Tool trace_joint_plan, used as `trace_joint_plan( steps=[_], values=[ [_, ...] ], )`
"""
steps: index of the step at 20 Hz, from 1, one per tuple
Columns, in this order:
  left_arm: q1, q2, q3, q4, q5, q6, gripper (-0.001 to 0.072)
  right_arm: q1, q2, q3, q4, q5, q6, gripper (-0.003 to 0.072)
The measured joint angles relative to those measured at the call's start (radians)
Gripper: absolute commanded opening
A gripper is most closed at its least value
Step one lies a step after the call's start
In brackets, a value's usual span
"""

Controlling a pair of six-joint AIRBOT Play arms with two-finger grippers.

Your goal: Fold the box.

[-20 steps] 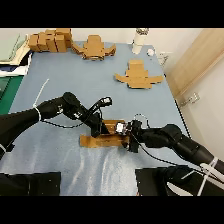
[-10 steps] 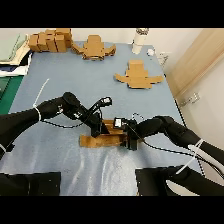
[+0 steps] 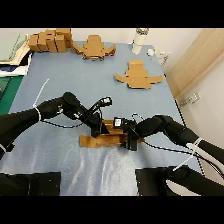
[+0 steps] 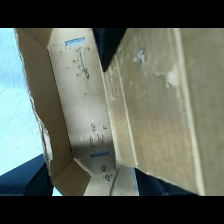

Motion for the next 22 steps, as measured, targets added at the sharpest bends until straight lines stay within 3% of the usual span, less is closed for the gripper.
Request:
trace_joint_plan(
  steps=[13,16,22],
  values=[
    [0.000,0.000,0.000,0.000,0.000,0.000,0.0013,0.000,-0.032,-0.006,-0.017,0.026,-0.020,0.0713],
    [0.000,0.000,0.000,0.000,0.000,0.000,0.0012,0.000,-0.036,-0.008,-0.019,0.027,-0.039,0.0621],
    [0.000,0.000,0.000,0.000,0.001,0.000,0.0013,0.001,-0.047,-0.008,-0.018,0.027,-0.077,0.0621]
  ],
)
